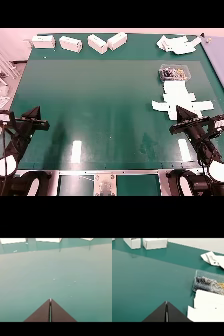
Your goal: Fold the box and place the chain.
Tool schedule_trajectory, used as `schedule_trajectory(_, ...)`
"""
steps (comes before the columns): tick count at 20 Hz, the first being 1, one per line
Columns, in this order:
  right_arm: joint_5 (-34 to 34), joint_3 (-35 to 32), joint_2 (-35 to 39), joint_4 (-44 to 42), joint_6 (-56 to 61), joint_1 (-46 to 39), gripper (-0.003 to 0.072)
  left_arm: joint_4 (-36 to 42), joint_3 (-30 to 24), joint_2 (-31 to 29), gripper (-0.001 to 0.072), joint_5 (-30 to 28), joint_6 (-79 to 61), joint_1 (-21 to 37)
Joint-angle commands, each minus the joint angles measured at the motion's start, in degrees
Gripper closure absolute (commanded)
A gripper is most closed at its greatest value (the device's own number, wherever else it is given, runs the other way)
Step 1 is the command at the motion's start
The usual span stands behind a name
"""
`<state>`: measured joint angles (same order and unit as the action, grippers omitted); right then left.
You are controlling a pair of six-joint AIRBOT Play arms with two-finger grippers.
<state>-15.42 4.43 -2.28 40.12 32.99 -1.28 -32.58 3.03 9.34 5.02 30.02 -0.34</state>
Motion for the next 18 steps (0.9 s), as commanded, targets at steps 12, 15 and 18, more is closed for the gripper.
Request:
schedule_trajectory(12,10.05,2.12,-1.99,-2.54,0.0,-1.18,0.0679,-0.02,-0.13,-0.04,0.0691,0.04,-0.02,0.04)
schedule_trajectory(15,10.08,7.37,-10.25,-2.34,-0.04,-7.19,0.0678,-0.02,-0.13,-0.04,0.0691,0.04,-0.02,0.04)
schedule_trajectory(18,9.81,14.73,-21.62,-1.9,-0.66,-14.71,0.0677,-0.02,-0.13,-0.04,0.0691,0.04,-0.02,0.04)
